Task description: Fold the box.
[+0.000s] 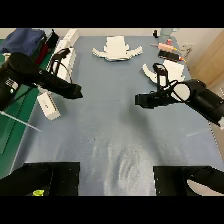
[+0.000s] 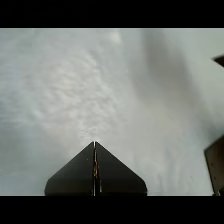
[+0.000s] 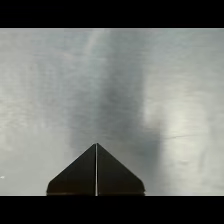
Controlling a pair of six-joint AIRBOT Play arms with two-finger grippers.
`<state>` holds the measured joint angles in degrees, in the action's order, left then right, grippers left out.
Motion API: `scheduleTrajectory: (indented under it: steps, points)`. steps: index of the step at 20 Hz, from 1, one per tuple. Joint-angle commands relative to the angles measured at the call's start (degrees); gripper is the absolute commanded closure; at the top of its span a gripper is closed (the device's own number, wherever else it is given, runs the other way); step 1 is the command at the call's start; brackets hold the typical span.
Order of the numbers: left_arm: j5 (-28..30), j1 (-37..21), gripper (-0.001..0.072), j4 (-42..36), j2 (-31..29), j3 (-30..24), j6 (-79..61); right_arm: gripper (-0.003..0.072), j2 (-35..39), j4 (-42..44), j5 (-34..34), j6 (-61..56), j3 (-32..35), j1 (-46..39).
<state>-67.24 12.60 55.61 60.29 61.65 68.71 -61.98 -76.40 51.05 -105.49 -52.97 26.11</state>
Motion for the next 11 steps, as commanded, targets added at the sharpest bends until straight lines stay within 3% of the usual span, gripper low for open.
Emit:
scheduleTrajectory:
  steps: [1, 11]
  points:
    - [2.64, 6.97, 0.0693, -0.04, -2.14, -4.44, 3.02, 0.0684, -5.25, 8.28, 3.06, 0.66, -4.22, 0.04]
    - [2.69, 8.11, 0.0692, -0.33, -2.01, -5.44, 2.95, 0.0684, -5.33, 8.26, 3.04, 0.59, -4.22, 0.04]
